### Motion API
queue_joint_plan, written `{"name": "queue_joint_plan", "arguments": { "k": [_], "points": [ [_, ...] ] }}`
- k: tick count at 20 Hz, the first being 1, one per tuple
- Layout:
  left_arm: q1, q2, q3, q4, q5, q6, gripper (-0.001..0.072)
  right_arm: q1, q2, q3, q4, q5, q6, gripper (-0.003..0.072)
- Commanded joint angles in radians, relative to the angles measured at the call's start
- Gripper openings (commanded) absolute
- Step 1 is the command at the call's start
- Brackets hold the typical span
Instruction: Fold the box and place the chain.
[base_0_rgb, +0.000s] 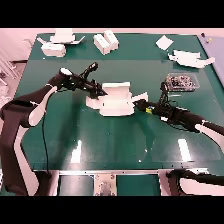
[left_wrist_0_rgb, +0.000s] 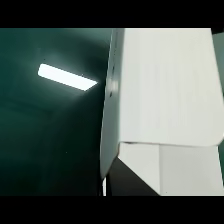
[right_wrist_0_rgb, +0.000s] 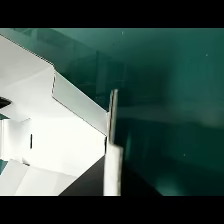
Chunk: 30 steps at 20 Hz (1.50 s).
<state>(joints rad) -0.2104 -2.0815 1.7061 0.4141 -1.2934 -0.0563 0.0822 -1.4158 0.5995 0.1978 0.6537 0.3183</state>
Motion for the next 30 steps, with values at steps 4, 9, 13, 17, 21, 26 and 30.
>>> {"name": "queue_joint_plan", "arguments": {
  "k": [4, 9, 13, 17, 21, 26, 30],
  "points": [
    [0.0, -0.001, 0.001, 0.001, 0.045, 0.198, 0.0023, -0.021, 0.0, 0.003, 0.001, 0.0, -0.018, 0.0028],
    [0.0, -0.001, 0.001, -0.001, 0.128, 0.26, 0.0022, -0.035, -0.002, 0.007, 0.005, -0.022, -0.035, 0.0312],
    [0.0, -0.001, 0.001, 0.001, 0.131, 0.327, 0.0021, -0.069, -0.002, 0.01, 0.012, -0.07, -0.041, 0.0312],
    [0.0, -0.001, 0.0, 0.003, 0.126, 0.364, 0.0022, -0.169, -0.002, 0.01, 0.012, -0.049, -0.051, 0.0313],
    [0.0, -0.001, 0.0, 0.007, 0.102, 0.377, 0.0022, -0.21, -0.002, 0.01, 0.011, -0.013, -0.067, 0.0313],
    [0.0, -0.001, 0.0, 0.065, 0.107, 0.335, 0.0022, -0.211, -0.002, 0.011, 0.012, -0.015, -0.077, 0.0313],
    [0.0, -0.001, 0.0, 0.077, 0.105, 0.323, 0.0021, -0.251, -0.002, 0.034, 0.012, -0.022, -0.121, 0.0313]
  ]
}}
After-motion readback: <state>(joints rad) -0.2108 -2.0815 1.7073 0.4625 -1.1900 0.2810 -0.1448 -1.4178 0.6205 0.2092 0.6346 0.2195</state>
